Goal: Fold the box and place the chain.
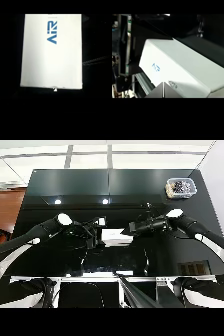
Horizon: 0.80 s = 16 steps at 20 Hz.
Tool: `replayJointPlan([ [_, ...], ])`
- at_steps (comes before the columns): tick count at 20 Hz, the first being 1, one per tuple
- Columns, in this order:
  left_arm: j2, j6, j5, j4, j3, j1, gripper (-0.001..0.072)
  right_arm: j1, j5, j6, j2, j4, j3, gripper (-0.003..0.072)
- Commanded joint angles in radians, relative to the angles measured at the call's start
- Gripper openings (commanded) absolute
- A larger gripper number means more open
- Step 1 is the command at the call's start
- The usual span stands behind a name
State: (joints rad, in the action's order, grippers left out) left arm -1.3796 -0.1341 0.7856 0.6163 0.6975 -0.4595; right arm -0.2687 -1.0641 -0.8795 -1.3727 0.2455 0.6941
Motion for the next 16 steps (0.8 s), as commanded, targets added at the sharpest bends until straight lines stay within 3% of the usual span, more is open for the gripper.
replayJointPlan([
  [1, 0.0, 0.0, 0.0, 0.0, 0.001, 0.0, 0.0331, -0.01, 0.016, -0.004, -0.01, 0.078, 0.0, 0.0009],
  [11, 0.0, 0.0, 0.0, 0.0, 0.001, 0.0, 0.0331, -0.01, 0.055, -0.006, -0.011, 0.125, 0.0, 0.001],
  [13, 0.0, 0.0, 0.0, 0.0, 0.001, 0.0, 0.0331, -0.005, 0.003, 0.008, -0.008, 0.121, 0.01, 0.001],
  [16, 0.0, 0.0, 0.0, 0.0, 0.001, 0.0, 0.0332, 0.042, -0.175, 0.008, 0.034, 0.126, 0.076, 0.001],
])
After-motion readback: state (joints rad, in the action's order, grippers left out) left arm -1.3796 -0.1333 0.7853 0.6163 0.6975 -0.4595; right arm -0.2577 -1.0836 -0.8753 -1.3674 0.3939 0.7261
